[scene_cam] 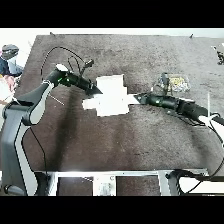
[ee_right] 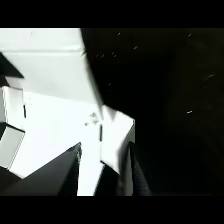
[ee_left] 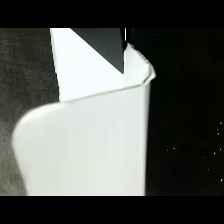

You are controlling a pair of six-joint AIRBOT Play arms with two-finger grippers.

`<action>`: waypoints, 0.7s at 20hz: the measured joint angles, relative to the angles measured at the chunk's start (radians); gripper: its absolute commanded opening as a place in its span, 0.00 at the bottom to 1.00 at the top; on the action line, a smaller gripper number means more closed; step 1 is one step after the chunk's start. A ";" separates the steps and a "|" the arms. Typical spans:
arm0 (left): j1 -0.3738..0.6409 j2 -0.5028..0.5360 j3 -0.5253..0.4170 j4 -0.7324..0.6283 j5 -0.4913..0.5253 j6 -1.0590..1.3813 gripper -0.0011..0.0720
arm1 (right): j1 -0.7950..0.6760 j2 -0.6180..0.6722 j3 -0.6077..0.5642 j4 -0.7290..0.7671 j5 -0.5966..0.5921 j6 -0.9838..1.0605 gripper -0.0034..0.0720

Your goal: Fold the box and place the chain.

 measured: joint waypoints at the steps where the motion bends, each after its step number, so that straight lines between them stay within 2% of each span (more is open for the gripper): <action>1: 0.000 0.000 0.000 0.000 0.006 0.036 0.03 | -0.023 0.012 0.000 0.000 0.007 0.000 0.52; 9: -0.001 0.000 0.000 0.006 0.091 0.294 0.03 | -0.112 0.050 0.000 -0.039 0.018 0.000 0.52; 14: -0.031 0.000 0.000 0.081 0.135 0.373 0.03 | -0.116 0.052 0.000 -0.057 0.016 -0.001 0.52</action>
